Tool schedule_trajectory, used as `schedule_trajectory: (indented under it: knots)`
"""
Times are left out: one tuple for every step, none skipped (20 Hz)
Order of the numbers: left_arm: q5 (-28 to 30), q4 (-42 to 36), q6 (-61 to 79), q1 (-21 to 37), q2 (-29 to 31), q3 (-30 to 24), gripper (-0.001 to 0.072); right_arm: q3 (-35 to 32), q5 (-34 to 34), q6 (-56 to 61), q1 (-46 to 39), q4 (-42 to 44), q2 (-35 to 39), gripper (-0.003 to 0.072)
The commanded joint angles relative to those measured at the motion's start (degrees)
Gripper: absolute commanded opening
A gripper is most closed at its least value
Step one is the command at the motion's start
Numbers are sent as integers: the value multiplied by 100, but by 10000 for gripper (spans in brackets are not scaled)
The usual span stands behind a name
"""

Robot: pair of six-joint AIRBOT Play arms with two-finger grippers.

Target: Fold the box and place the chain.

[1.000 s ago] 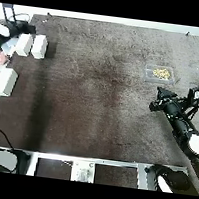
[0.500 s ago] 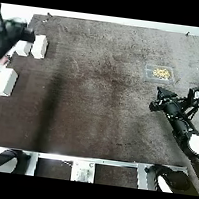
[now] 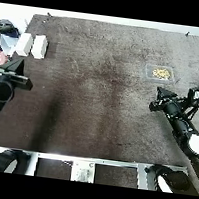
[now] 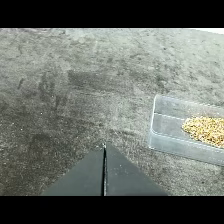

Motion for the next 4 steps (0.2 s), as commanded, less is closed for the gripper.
schedule_trajectory:
  knots:
    - [-103, 13, -68, -44, 396, -271, 12, 0, 2, 0, 2, 0, 4, 12]
    - [-181, 13, -68, -44, 396, -271, 12, -2, 2, 0, 2, 0, 4, 12]
    - [-243, 13, -70, -44, 396, -271, 12, -2, 2, 0, 2, 0, 4, 12]
    - [-302, 13, -70, -44, 396, -271, 12, -2, 2, 0, 2, 0, 4, 12]
